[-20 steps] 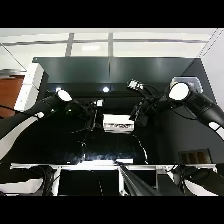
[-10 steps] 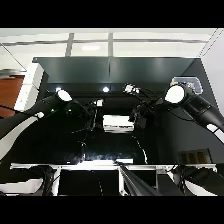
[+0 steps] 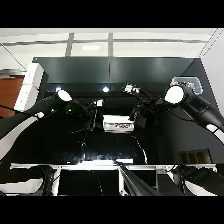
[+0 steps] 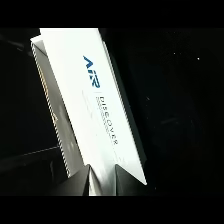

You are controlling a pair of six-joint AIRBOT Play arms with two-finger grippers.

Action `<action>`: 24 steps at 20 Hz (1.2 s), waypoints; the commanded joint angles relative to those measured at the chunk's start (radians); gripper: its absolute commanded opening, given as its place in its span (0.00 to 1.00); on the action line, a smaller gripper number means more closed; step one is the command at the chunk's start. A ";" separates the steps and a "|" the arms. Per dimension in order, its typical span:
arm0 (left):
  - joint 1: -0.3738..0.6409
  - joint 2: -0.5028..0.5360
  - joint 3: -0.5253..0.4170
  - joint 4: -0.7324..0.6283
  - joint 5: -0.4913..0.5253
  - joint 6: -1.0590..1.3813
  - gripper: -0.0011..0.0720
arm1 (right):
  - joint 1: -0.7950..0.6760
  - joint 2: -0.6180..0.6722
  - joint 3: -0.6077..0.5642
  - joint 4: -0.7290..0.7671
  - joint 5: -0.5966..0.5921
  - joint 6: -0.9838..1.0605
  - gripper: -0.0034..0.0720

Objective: Fold the box and place the chain.

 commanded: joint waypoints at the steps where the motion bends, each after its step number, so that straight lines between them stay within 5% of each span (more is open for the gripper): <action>1: -0.001 -0.001 0.000 0.000 0.000 0.000 0.70 | 0.000 0.001 0.000 -0.003 0.006 0.003 0.16; 24: -0.001 -0.001 0.000 0.000 0.000 0.000 0.70 | 0.001 0.000 -0.027 -0.002 0.013 0.035 0.24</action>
